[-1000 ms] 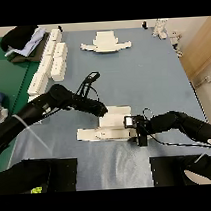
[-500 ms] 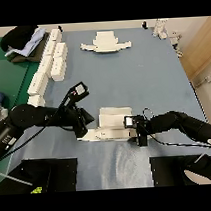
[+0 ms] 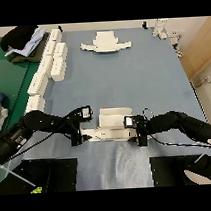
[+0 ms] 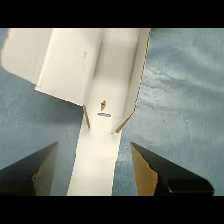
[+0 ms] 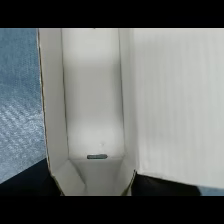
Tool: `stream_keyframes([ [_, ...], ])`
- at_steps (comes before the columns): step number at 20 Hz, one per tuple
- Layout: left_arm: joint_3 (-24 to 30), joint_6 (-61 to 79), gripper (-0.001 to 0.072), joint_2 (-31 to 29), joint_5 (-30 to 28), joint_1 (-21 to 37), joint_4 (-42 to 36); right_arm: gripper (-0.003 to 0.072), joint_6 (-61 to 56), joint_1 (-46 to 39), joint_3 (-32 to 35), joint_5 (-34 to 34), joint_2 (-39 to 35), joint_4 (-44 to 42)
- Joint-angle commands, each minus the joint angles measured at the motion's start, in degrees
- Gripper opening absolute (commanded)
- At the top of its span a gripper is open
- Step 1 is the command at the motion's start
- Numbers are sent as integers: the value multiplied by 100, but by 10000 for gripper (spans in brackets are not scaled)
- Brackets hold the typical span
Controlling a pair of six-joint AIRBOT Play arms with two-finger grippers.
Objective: Fold the box.
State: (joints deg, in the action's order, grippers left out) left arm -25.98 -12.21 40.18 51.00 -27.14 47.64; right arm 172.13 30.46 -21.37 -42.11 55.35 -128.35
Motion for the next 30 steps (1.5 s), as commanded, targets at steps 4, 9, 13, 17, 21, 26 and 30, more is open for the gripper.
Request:
stream_keyframes([
  [4, 144, 1434, 694, 1270, -203, 39, -844, 514, 0, 0, 0, 2, -2, -2],
  [9, 140, 1779, 459, 1532, -726, -177, -1213, 514, 0, 0, 0, 2, -2, -2],
  [13, 87, 2009, 213, 1622, -1016, -378, -1390, 514, 0, 0, 0, 4, -2, -2],
  [17, 85, 2020, 62, 1646, -1051, -544, -1464, 514, 0, 0, 0, 4, -2, -2],
  [21, 85, 2041, 62, 1709, -1360, -693, -1797, 514, 0, 0, 0, 2, -2, -2],
  [26, 85, 2035, 164, 1843, -1327, -754, -1786, 514, 0, 0, 0, 2, -2, -2],
  [30, 87, 2028, 598, 1843, -1338, -752, -1788, 514, 0, 0, 0, 4, -2, -2],
])
